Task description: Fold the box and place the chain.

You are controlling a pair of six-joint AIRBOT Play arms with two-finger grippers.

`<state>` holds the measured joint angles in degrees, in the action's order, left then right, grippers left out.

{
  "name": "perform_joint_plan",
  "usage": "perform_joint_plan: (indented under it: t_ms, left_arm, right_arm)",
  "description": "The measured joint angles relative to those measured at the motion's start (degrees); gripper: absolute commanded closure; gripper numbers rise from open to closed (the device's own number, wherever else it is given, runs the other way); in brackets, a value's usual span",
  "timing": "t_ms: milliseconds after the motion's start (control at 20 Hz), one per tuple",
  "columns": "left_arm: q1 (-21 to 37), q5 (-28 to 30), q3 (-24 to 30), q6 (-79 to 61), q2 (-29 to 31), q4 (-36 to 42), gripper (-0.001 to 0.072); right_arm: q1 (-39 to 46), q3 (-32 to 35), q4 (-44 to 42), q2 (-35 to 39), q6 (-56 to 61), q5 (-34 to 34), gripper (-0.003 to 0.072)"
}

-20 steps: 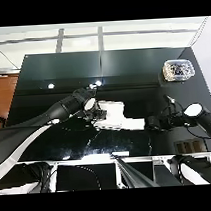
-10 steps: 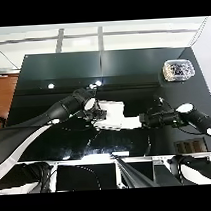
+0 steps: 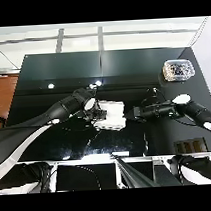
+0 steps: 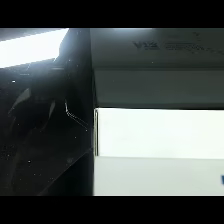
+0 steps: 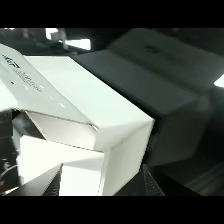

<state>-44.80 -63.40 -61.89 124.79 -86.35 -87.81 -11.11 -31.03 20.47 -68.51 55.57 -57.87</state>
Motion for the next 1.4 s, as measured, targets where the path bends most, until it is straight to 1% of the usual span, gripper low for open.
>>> perform_joint_plan:
  t_ms: [150,300,350,500,550,650,700,750,950,1050,1350,1400]
  left_arm:
    - [0.00,0.00,-0.02,0.02,0.00,0.00,0.0680]
    - [0.00,0.02,0.00,0.02,0.00,0.00,0.0680]
    - [0.00,0.04,0.00,0.02,0.00,0.00,0.0680]
    - [0.00,0.02,0.00,-0.02,0.00,-0.02,0.0680]
    - [0.00,0.00,0.00,-0.02,0.00,0.00,0.0681]
    - [0.00,-0.02,0.00,-0.02,0.00,-0.02,0.0680]
    - [0.00,-0.04,-0.02,-0.02,0.00,0.00,0.0680]
    - [0.00,-0.07,0.00,-0.02,0.00,0.00,0.0680]
    - [0.00,-0.15,0.00,-0.02,0.00,-0.02,0.0681]
    - [0.00,-0.22,0.00,0.00,0.00,-0.02,0.0681]
    - [0.00,-0.28,0.00,0.00,0.00,0.00,0.0680]
    - [0.00,-0.28,0.00,0.00,0.00,-0.02,0.0681]
  right_arm:
    - [-5.20,-1.81,4.68,0.00,5.40,4.09,0.0116]
    - [-10.14,-4.55,12.68,0.00,16.74,7.50,0.0123]
    - [-11.96,-5.75,16.15,0.00,21.57,8.28,0.0138]
    - [-17.00,-9.16,27.82,0.00,36.46,9.62,0.0148]
    - [-18.69,-10.32,31.76,-0.09,41.62,9.75,0.0207]
    - [-21.57,-12.55,38.64,-0.52,50.27,9.94,0.0212]
    - [-22.75,-13.62,41.53,-0.87,53.86,9.73,0.0280]
    - [-23.91,-14.82,44.24,-1.33,57.53,9.40,0.0317]
    - [-27.76,-18.97,54.07,-3.74,69.05,5.38,0.0317]
    - [-29.27,-21.16,57.33,-5.60,73.11,3.04,0.0317]
    - [-31.71,-26.58,60.81,-11.43,80.24,-3.91,0.0327]
    - [-31.85,-26.99,60.98,-12.09,81.13,-4.90,0.0385]
